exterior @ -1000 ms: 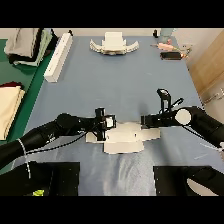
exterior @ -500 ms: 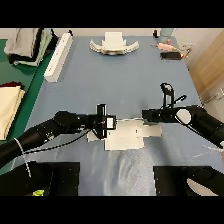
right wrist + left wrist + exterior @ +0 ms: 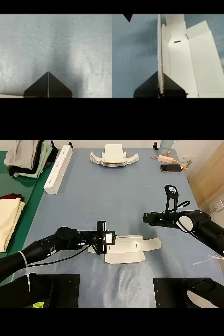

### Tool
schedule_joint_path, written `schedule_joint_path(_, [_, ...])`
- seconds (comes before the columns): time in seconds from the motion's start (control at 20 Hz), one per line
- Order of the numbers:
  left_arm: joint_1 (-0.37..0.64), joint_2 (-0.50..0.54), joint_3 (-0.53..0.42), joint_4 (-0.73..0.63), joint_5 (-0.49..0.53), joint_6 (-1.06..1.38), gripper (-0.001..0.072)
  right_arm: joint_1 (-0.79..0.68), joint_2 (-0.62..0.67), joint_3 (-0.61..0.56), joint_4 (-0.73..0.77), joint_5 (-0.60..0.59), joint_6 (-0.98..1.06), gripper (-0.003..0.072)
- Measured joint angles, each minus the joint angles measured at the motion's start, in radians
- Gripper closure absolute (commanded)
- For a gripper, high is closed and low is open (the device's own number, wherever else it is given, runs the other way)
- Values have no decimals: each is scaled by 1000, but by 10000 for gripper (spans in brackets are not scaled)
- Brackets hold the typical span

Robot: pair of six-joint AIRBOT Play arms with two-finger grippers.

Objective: Fold the box.

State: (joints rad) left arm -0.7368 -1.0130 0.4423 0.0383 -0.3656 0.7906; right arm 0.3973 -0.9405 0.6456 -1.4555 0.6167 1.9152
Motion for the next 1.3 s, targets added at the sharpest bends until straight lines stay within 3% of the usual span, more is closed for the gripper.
schedule_joint_path(0.55, [-68, -33, -9, -33, -7, -44, 697, 0, 0, 5, -23, 29, 6, 684])
schedule_joint_path(0.85, [-69, -27, -5, 53, -53, -209, 698, 0, 0, 5, -26, 30, 6, 683])
schedule_joint_path(1.05, [-41, -13, 19, 140, -100, -354, 698, 0, 0, 5, -26, 30, 6, 683])
schedule_joint_path(1.3, [68, -5, 75, 265, -225, -537, 698, 0, 0, 5, -26, 31, 6, 684])
